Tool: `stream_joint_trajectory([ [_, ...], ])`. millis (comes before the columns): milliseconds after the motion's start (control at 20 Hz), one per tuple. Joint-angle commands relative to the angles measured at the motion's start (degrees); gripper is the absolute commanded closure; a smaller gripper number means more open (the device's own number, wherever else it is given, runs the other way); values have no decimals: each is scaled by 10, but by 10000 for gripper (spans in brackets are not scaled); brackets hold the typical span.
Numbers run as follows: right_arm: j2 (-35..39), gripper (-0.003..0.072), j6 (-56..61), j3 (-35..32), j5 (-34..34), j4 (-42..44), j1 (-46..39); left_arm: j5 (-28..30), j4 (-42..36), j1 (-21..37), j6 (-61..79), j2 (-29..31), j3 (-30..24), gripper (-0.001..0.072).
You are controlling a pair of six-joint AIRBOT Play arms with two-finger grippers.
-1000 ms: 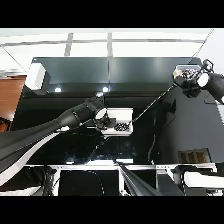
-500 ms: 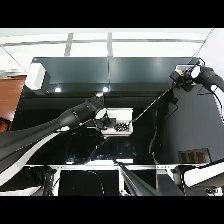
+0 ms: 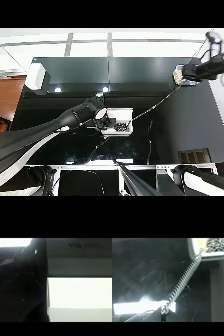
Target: Fold the box and place the chain.
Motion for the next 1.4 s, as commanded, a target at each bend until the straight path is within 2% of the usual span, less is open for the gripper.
stream_joint_trajectory([
  [0,131,671,-43,1,107,83,6,1,0,0,0,0,0,680],
  [150,177,671,-44,1,150,202,6,1,0,0,0,0,0,680],
  [250,180,671,-49,1,191,284,9,1,0,0,0,0,0,680],
  [350,180,671,-49,1,198,331,33,1,0,0,0,0,0,680],
  [500,180,671,-42,1,168,428,83,0,0,0,0,0,0,680],
  [700,180,671,-56,1,72,542,110,1,0,0,0,0,0,680],
  [950,180,672,-95,1,-26,624,138,1,0,0,0,0,0,680],
  [1050,180,671,-101,1,-41,654,139,1,0,0,0,0,0,680],
  [1250,180,672,-100,1,-32,623,143,1,0,0,0,0,0,680],
  [1350,180,671,-90,0,-21,570,153,1,0,0,0,0,0,680],
])
